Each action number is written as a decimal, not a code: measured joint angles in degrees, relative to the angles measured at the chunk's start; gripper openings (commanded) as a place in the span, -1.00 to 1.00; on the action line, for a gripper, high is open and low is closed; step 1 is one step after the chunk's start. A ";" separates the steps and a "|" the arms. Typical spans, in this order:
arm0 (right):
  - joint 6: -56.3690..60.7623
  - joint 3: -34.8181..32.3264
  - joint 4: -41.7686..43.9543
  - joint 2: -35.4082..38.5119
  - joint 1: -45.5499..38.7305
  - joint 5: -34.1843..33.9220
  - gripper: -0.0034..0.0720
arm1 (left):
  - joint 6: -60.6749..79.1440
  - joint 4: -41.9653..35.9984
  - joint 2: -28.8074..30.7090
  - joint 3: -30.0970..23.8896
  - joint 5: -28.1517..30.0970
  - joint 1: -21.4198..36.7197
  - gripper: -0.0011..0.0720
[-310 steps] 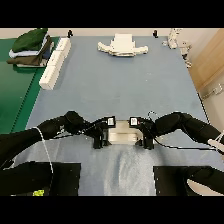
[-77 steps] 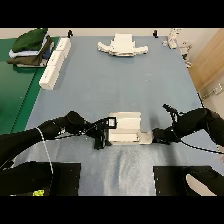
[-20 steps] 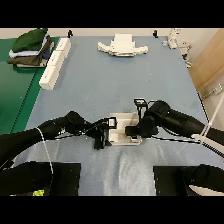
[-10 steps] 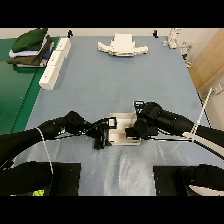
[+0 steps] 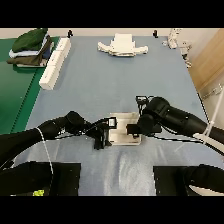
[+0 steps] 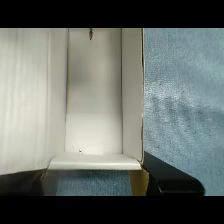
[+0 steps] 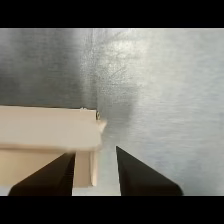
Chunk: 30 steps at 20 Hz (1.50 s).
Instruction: Fold the box.
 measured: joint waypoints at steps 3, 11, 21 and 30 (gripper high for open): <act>-0.87 1.57 -2.80 3.91 -1.60 -2.97 -0.78 | -0.02 0.00 0.00 0.00 0.00 0.00 0.43; -27.80 2.54 14.40 -1.16 -29.81 0.35 -0.91 | -0.02 0.00 0.00 0.00 0.00 0.00 0.43; -70.55 4.61 56.17 -19.08 -41.42 -15.45 -0.91 | -0.02 0.02 0.00 0.00 0.02 0.00 0.43; -79.73 -3.02 49.75 -4.07 -29.62 0.09 -0.91 | -0.02 0.02 0.00 0.00 0.02 0.00 0.43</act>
